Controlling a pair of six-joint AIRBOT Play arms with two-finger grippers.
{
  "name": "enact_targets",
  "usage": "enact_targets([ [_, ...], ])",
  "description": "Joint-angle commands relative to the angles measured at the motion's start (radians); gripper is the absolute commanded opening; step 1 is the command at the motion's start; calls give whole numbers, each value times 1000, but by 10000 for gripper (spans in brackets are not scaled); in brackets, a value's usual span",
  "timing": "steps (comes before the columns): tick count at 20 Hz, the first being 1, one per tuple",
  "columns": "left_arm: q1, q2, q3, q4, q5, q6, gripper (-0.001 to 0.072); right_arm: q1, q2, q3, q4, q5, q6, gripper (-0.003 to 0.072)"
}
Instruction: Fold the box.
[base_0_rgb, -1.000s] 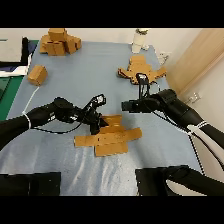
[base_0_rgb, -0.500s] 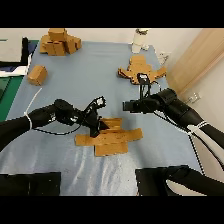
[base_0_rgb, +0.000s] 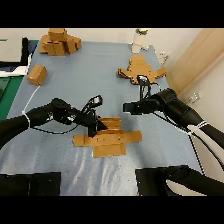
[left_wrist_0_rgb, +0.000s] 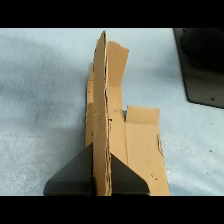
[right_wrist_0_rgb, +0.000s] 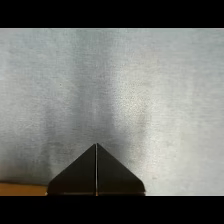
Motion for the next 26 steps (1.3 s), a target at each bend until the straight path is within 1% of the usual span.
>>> enact_targets([
  [1, 8, 0, 0, -38, -28, 41, 15, 1, 0, 0, 0, -5, 0, 3],
  [17, 8, -26, -17, -30, -24, 25, 16, 1, 0, 0, 0, 1, 0, 3],
  [20, 8, -26, -17, -28, -24, 21, 16, 1, 0, 0, 0, -22, 0, 3],
  [23, 8, -26, -17, 23, -24, 16, 16, 1, 0, 0, 0, -58, 0, 4],
  [26, 8, -26, -17, 31, -25, -16, 16, 1, 0, 0, 0, -66, 0, 3],
])
